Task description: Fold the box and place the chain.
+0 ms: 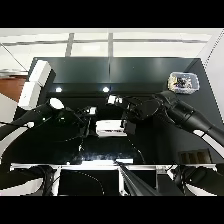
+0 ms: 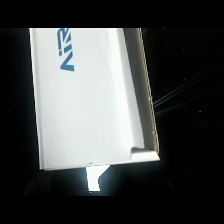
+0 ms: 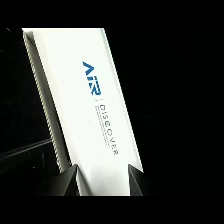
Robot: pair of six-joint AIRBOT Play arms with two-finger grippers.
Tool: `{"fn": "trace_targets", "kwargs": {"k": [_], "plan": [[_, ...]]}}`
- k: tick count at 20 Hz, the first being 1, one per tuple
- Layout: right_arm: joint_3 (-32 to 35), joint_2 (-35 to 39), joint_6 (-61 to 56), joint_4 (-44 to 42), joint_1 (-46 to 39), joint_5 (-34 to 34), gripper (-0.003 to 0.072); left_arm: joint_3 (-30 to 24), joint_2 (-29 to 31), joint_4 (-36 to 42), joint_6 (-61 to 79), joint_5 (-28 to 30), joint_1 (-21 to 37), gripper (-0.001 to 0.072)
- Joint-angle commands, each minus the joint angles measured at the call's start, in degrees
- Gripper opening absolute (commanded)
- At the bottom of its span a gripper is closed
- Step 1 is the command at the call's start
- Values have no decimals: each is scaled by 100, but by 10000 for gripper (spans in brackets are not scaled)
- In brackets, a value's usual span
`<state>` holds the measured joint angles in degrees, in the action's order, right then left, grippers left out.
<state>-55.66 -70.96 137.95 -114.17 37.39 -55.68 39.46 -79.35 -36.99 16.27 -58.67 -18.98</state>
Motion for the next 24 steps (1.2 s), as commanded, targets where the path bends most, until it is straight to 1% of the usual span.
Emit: {"fn": "trace_targets", "kwargs": {"k": [1,10,17,18,19,24], "plan": [[-2,-4,-15,-20,24,-11,354,0,-4,0,-2,-4,-4,545],[-2,-4,48,-17,24,-354,353,0,-4,0,0,-2,-4,545],[-2,-74,46,-22,26,-192,351,0,-4,0,-2,-2,-4,545],[-2,-76,48,-20,26,-175,274,0,-4,0,0,-2,-4,545],[-2,-76,48,-17,24,-175,227,0,-4,0,-2,-2,-4,545],[-2,-76,46,-22,26,-184,228,0,-4,0,-2,-2,-4,545]]}}
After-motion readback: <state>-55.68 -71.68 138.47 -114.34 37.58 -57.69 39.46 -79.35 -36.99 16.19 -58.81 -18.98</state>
